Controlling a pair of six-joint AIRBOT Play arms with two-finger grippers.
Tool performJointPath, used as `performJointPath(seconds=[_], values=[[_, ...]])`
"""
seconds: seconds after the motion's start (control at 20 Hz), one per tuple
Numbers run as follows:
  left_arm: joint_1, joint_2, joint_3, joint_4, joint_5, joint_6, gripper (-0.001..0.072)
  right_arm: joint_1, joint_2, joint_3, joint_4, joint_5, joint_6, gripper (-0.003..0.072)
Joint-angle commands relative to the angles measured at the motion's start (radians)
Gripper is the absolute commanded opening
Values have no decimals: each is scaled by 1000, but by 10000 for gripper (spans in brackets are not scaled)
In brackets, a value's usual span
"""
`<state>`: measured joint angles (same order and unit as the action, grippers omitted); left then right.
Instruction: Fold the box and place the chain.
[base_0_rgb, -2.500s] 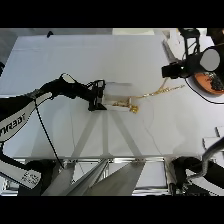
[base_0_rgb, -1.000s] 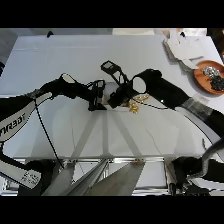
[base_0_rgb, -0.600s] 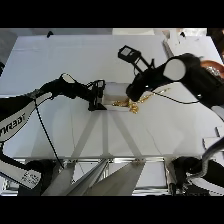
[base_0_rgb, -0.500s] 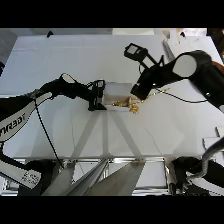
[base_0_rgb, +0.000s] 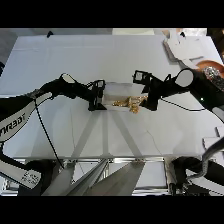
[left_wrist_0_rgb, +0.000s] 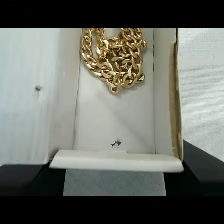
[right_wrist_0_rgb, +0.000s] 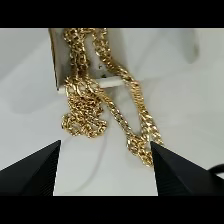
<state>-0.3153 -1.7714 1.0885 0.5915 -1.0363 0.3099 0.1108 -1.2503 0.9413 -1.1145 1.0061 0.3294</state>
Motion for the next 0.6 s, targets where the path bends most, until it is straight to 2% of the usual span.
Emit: performJointPath(seconds=[0.0,0.05,0.2,0.55], values=[[0,0,0,0,0,0,412,-18,-84,-45,54,-64,-156,638],[0,0,0,0,0,0,412,-18,-112,-45,63,-93,-156,683],[0,0,0,0,0,0,412,-17,-177,-45,84,-181,-157,687],[0,0,0,0,0,0,412,-16,-198,-46,192,-216,-390,687]])
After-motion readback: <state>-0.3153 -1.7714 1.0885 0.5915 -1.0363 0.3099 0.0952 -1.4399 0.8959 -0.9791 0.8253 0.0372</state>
